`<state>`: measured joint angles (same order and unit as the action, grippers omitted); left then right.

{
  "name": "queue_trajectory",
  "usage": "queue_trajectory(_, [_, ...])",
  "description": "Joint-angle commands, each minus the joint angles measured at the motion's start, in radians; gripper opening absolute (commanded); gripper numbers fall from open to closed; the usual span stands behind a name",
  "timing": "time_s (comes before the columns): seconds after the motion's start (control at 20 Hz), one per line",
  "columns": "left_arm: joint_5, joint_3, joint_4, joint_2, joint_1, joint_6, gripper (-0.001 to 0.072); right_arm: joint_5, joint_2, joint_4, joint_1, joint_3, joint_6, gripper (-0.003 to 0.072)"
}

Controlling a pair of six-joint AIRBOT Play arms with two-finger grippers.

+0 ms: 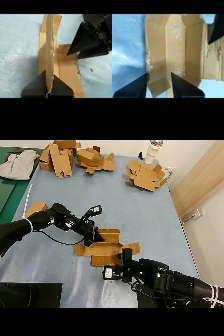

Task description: Fold the box.

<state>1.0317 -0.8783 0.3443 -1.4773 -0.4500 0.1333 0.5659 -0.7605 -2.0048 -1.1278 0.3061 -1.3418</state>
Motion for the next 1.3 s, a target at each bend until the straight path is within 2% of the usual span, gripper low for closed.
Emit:
queue_trajectory(0.0, [0.000, 0.000, 0.000, 0.000, 0.001, 0.000, 0.0012, -0.064, -0.022, -0.061, 0.051, 0.004, 0.000, 0.0459])
queue_trajectory(0.35, [0.000, 0.000, 0.000, 0.000, 0.001, 0.000, 0.0012, -0.069, 0.059, -0.055, 0.088, 0.042, -0.003, 0.0459])
queue_trajectory(0.7, [-0.020, -0.001, 0.000, 0.000, 0.002, 0.016, 0.0012, -0.079, 0.032, -0.039, 0.151, 0.042, -0.003, 0.0459])
queue_trajectory(1.05, [-0.059, -0.001, -0.007, 0.000, 0.002, 0.011, 0.0012, -0.079, 0.032, -0.031, 0.152, 0.042, -0.005, 0.0459])
queue_trajectory(1.25, [-0.049, -0.001, -0.007, 0.000, 0.001, 0.011, 0.0012, -0.077, 0.032, 0.036, 0.149, 0.042, -0.003, 0.0459])
